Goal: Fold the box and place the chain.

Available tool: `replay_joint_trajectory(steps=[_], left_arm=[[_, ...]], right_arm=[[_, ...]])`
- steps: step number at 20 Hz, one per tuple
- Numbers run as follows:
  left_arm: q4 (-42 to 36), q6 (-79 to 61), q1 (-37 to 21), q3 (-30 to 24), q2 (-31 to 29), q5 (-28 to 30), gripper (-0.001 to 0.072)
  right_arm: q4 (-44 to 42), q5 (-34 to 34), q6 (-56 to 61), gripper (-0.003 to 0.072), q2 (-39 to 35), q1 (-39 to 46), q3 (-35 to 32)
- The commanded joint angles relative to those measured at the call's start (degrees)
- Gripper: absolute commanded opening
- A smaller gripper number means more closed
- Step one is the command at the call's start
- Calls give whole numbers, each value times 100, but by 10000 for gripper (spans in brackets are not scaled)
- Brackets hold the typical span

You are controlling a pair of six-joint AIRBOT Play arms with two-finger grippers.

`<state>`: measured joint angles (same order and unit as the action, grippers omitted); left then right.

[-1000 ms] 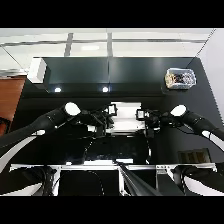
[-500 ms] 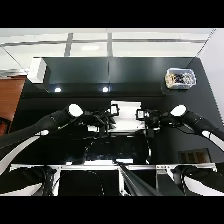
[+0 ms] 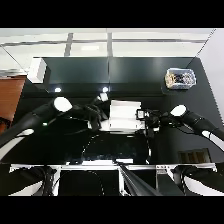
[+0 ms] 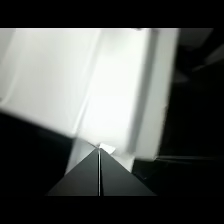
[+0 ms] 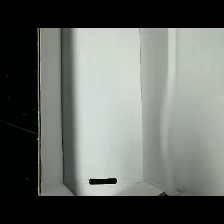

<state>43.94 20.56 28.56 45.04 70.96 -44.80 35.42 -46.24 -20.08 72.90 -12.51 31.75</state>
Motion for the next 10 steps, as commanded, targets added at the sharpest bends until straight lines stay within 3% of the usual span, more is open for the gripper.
replay_joint_trajectory(steps=[1,4,7,10], left_arm=[[1792,2817,-798,9,-752,-597,25],[2297,5123,-1908,-142,-802,-1458,26],[929,5547,-2981,-605,-376,-2208,27],[-350,4854,-3353,-894,236,-2293,25]], right_arm=[[0,-9,-2,237,0,0,-4],[0,-9,-2,238,0,0,-4],[2,-9,-4,238,0,0,-4],[2,-9,-4,238,0,0,-4]])
